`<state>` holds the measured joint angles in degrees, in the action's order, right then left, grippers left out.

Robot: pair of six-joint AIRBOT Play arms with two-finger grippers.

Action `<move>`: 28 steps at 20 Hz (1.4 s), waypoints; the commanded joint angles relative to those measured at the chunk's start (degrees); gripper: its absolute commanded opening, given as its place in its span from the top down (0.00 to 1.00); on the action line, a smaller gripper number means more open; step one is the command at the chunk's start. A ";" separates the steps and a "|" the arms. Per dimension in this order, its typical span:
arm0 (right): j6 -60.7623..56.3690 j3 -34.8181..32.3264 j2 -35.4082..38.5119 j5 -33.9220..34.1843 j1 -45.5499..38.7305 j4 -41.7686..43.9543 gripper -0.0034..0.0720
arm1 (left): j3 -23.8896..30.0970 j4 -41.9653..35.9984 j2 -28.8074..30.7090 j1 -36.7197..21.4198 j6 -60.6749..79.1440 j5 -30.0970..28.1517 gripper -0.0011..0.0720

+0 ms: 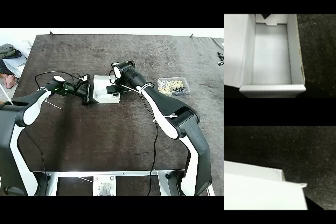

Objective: Fold the box and place the chain.

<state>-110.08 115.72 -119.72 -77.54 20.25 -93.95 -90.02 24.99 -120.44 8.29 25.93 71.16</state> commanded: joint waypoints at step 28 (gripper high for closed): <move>-4.24 0.00 -2.14 -1.16 -0.76 -0.61 0.91 | 0.02 0.02 0.00 0.00 0.02 -0.02 0.43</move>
<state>-114.41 115.74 -121.78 -78.00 19.42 -93.25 -90.02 24.95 -120.46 8.32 25.85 71.13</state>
